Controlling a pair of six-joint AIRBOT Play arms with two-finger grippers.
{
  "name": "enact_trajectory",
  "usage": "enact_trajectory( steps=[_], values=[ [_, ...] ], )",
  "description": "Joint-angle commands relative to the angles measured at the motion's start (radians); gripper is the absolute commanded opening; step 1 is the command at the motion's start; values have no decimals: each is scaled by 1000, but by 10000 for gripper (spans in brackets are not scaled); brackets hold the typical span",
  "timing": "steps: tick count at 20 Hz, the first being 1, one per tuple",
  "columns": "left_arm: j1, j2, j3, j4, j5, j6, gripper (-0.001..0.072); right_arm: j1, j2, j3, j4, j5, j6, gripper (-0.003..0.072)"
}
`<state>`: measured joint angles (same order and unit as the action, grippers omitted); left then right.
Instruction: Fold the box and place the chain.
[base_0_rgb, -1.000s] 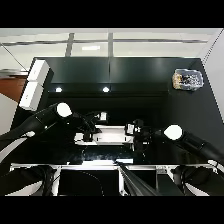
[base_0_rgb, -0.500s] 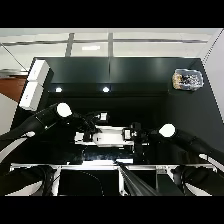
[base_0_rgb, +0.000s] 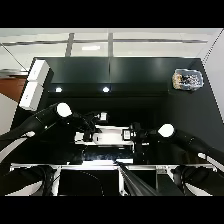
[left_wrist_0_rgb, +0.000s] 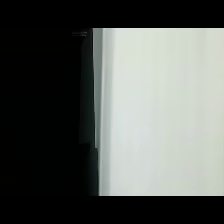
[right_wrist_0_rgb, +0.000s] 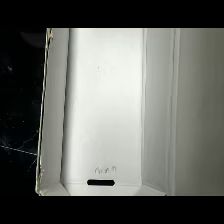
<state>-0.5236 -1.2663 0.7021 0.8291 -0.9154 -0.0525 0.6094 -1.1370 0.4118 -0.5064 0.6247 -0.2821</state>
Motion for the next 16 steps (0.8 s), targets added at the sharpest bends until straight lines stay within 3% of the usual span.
enact_trajectory(
  steps=[1, 16],
  values=[
    [1, 0, 1, 0, -2, 0, 31, 2, -3, 1, -3, -23, 22, 586],
    [1, 0, 1, 1, -2, 0, 31, 1, -13, 9, -56, -29, 80, 585]
  ],
)
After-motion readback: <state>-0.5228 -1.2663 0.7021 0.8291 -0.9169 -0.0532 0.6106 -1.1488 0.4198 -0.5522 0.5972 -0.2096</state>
